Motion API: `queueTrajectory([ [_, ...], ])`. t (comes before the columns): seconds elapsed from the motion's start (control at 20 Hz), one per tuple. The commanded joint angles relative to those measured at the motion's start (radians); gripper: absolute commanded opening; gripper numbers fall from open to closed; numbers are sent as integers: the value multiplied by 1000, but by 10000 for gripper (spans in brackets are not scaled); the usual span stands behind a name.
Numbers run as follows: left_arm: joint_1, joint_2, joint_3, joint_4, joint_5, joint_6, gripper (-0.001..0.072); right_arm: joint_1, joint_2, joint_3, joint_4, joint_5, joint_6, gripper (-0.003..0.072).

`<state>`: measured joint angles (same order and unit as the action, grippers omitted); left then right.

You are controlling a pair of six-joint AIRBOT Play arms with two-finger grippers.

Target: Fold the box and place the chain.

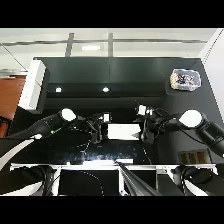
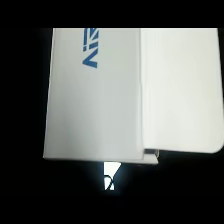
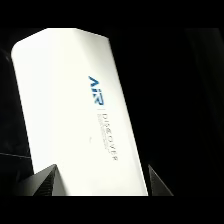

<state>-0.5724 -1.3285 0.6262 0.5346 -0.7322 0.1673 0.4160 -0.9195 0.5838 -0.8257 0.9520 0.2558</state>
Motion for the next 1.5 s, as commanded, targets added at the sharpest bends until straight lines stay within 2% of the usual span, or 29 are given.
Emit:
queueTrajectory([
  [0.0, 0, -1, 0, 0, 0, 0, 395, 76, 0, 0, -48, -66, -11, 652],
  [0.1, 0, -1, 0, 0, 0, 0, 395, 101, 0, 0, -70, -117, -1, 651],
  [0.4, 0, -1, 0, 0, 0, 0, 396, 101, 0, 0, -69, -122, 2, 648],
  [0.45, 0, -1, 0, 0, 0, 0, 395, 101, 0, 0, -69, -121, 2, 538],
  [0.5, 0, -1, 0, 0, 0, 0, 395, 102, 0, 0, -69, -118, 2, 338],
  [0.55, 0, -1, 0, 0, 0, 0, 395, 102, 0, 0, -68, -119, 2, 320],
  [1.0, 0, -1, 0, 0, 0, 0, 396, 122, -13, 0, -64, -103, 92, 301],
  [1.45, 0, -1, 0, 0, 0, 0, 396, 122, -19, 0, -66, -97, 93, 300],
])
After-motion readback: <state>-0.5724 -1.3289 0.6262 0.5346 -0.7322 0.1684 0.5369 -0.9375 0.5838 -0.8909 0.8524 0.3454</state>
